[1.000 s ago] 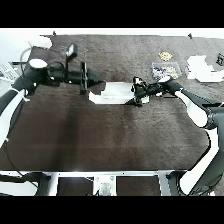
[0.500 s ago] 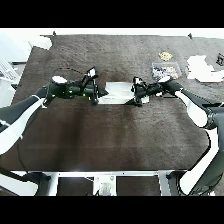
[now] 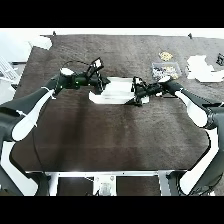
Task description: Fold the box and place the chain.
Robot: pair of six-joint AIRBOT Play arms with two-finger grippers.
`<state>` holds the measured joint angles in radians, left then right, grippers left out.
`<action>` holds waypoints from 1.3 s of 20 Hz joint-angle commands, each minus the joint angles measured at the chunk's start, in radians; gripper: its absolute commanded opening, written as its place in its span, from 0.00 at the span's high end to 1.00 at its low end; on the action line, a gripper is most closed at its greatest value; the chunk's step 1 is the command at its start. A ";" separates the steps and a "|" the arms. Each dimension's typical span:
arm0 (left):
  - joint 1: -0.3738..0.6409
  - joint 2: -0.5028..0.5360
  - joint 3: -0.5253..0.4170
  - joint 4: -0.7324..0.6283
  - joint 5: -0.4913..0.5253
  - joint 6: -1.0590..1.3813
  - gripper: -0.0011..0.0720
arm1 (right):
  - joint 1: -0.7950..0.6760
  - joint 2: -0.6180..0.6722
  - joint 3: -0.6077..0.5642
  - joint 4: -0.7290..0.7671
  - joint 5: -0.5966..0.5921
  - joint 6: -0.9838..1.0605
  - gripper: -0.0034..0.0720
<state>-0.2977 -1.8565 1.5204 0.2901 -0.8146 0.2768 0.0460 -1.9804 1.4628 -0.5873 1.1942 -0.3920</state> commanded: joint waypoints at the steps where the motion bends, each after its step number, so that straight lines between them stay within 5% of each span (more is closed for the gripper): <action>1: 0.002 -0.016 0.031 0.045 0.072 -0.053 0.96 | 0.001 0.000 0.000 0.000 0.001 -0.001 0.20; 26: 0.000 -0.095 0.031 0.077 0.022 -0.085 0.96 | 0.001 0.000 0.000 0.000 0.001 -0.001 0.20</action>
